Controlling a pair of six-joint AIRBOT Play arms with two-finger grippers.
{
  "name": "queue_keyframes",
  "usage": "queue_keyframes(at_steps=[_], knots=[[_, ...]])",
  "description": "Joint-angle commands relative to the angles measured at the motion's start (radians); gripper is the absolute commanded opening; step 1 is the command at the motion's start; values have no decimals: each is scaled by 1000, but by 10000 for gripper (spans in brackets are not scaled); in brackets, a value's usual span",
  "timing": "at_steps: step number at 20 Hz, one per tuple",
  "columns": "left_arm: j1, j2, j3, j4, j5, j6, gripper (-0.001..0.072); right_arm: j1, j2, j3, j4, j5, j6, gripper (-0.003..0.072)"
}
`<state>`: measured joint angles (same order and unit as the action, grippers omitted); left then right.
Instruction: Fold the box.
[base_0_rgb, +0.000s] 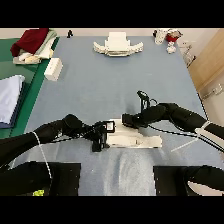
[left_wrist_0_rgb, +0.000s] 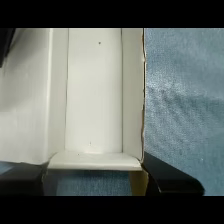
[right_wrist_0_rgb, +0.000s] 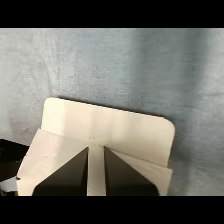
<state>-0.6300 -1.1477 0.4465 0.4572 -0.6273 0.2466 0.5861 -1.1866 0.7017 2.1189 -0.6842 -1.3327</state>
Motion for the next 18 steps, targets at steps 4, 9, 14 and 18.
queue_keyframes(at_steps=[4,9,14,18], knots=[[0,0,0,0,-1,-1,461,1,166,62,-74,-138,-186,154],[0,0,0,0,-1,-1,461,7,382,40,-95,-477,-615,159],[0,0,0,0,-1,-1,461,8,498,-111,-332,-584,-765,532],[0,0,0,0,-1,-1,461,8,489,-211,-395,-361,-1008,532]])
